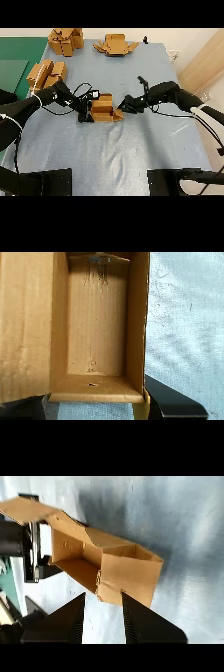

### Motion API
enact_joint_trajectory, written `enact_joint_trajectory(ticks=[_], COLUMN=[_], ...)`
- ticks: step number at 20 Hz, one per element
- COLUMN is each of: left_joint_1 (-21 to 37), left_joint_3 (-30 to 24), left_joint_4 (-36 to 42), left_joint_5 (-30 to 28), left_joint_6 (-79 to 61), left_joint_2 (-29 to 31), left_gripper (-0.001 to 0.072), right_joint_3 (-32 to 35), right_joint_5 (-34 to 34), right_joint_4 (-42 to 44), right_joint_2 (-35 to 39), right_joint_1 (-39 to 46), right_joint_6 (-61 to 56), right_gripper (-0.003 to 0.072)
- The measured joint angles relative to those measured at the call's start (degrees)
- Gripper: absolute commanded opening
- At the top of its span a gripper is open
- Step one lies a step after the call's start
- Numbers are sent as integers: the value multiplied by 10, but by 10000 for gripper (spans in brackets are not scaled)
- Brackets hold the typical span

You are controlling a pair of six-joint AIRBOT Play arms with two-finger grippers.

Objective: Fold the box.

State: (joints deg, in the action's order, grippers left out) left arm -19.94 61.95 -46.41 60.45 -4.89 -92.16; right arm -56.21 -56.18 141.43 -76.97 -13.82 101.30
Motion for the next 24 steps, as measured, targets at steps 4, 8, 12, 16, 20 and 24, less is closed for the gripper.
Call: enact_joint_trajectory(ticks=[4, 8, 12, 16, 20, 24], left_joint_1=[0, 0, 0, 0, 0, 0], left_joint_3=[0, 0, 0, 0, 0, 0], left_joint_4=[0, 0, 0, 0, 0, 0], left_joint_5=[0, -1, -2, -2, -2, -1], left_joint_6=[0, 0, 0, 0, 0, 0], left_joint_2=[0, 0, 0, 0, 0, 0], left_gripper=[16, 16, 16, 16, 16, 16], right_joint_3=[54, 90, 64, 31, 19, 16], right_joint_5=[9, 15, 23, 7, -24, -34], right_joint_4=[-44, -31, 10, 61, 100, 119], right_joint_2=[56, 30, -35, -56, -60, -62], right_joint_1=[47, 55, 22, 3, -4, -6], right_joint_6=[-29, -16, 19, 59, 88, 102], right_gripper=[5, 5, 49, 214, 214, 223])
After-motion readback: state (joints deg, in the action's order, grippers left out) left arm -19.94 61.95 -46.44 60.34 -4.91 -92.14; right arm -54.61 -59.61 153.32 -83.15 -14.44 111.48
